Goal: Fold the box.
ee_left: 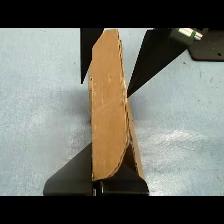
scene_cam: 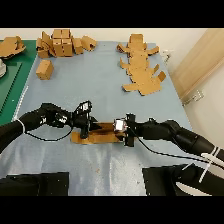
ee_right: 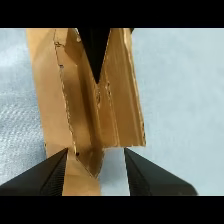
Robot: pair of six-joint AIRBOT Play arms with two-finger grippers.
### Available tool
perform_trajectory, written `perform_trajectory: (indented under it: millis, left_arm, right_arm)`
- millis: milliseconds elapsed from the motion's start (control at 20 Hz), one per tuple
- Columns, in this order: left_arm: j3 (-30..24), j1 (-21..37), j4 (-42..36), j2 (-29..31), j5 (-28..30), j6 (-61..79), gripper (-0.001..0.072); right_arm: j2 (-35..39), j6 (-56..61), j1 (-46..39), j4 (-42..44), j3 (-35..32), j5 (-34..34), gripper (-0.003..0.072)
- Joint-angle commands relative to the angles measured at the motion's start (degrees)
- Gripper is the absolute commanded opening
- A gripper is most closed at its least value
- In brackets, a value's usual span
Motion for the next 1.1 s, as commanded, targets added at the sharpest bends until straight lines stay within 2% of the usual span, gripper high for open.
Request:
perform_trajectory:
  millis: [0,500,750,1050]
  left_arm:
    - [0.0,0.0,0.0,0.0,0.0,0.0,0.0012]
    - [0.0,0.0,0.0,0.0,0.0,0.0,0.0012]
    - [0.0,0.0,0.0,0.0,0.0,0.0,0.0012]
    - [0.0,0.0,0.0,0.0,0.0,0.0,0.0012]
  right_arm:
    - [-3.1,-6.3,-2.1,6.3,1.6,-4.6,0.0557]
    - [-4.0,-5.5,-2.1,5.0,1.5,-5.4,0.0556]
    - [-7.6,-10.1,-2.1,7.3,1.5,-3.9,0.0556]
    - [-8.5,-10.4,-2.7,7.4,1.5,-3.3,0.0557]
